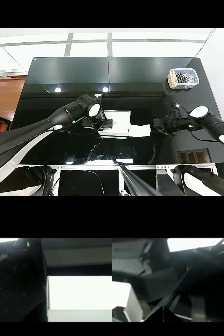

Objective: Fold the box and place the chain.

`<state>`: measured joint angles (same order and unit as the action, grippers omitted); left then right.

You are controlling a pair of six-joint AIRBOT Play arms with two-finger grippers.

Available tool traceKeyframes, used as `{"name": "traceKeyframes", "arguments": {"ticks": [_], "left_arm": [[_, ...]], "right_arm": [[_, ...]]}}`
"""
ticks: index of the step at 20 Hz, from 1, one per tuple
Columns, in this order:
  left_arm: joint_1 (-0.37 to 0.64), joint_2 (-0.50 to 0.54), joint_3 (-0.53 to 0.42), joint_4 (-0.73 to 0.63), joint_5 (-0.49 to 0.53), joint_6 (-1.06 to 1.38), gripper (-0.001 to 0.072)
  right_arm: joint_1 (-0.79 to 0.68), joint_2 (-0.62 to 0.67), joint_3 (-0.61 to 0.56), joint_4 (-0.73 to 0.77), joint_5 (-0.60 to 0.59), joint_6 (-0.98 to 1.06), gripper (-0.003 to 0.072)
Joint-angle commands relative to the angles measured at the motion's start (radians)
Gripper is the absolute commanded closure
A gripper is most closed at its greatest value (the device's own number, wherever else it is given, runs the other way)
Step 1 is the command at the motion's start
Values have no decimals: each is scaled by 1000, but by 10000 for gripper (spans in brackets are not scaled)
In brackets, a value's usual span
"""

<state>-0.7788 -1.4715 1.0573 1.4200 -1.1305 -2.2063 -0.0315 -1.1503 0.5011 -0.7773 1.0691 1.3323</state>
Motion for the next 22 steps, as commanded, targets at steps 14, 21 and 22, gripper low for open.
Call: {"name": "traceKeyframes", "arguments": {"ticks": [14,21,22], "left_arm": [[-1,-39,0,11,-5,-27,680],[-1,-39,0,10,-5,-27,680],[-1,-39,0,10,-5,-27,680]], "right_arm": [[179,-64,40,183,-6,-211,381],[179,-64,132,251,75,-211,173],[179,-64,132,266,73,-211,175]]}}
